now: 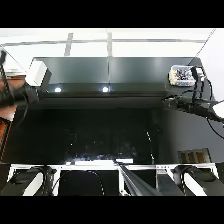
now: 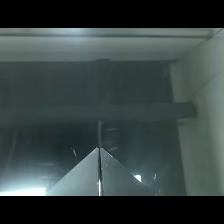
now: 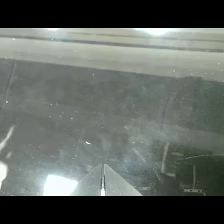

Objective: Fold the box and place the chain.

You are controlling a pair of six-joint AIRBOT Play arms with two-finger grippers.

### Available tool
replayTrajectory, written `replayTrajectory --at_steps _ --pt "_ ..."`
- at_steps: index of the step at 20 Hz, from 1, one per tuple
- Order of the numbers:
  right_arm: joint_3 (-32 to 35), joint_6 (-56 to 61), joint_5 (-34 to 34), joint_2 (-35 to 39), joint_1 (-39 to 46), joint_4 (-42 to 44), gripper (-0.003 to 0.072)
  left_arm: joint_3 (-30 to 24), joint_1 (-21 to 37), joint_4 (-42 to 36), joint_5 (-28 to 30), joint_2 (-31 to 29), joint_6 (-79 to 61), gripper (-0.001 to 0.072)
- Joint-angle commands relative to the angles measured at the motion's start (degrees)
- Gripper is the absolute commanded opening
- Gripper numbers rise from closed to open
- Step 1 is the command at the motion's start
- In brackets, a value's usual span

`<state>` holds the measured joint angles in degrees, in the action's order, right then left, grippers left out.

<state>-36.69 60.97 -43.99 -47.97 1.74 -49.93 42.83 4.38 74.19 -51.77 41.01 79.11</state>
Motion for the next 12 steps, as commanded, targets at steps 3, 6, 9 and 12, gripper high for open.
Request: replayTrajectory --at_steps 3,6,9,12 --pt "0.0 0.0 0.2 0.0 0.0 -0.5 0.0021 -9.5 -0.7 1.6 0.5 -11.8 0.5 0.0027" --pt "0.0 0.0 0.2 0.0 -0.1 -0.5 0.002 -9.5 -0.7 1.6 0.7 -12.0 0.5 0.0027" --pt "0.0 0.0 0.2 0.0 0.0 -0.5 0.0021 -9.5 -0.7 1.6 0.7 -12.0 0.5 0.0027" --pt "0.0 0.0 0.2 0.0 0.0 -0.5 0.0021 -9.5 -0.7 1.6 0.7 -12.0 0.5 0.0027"
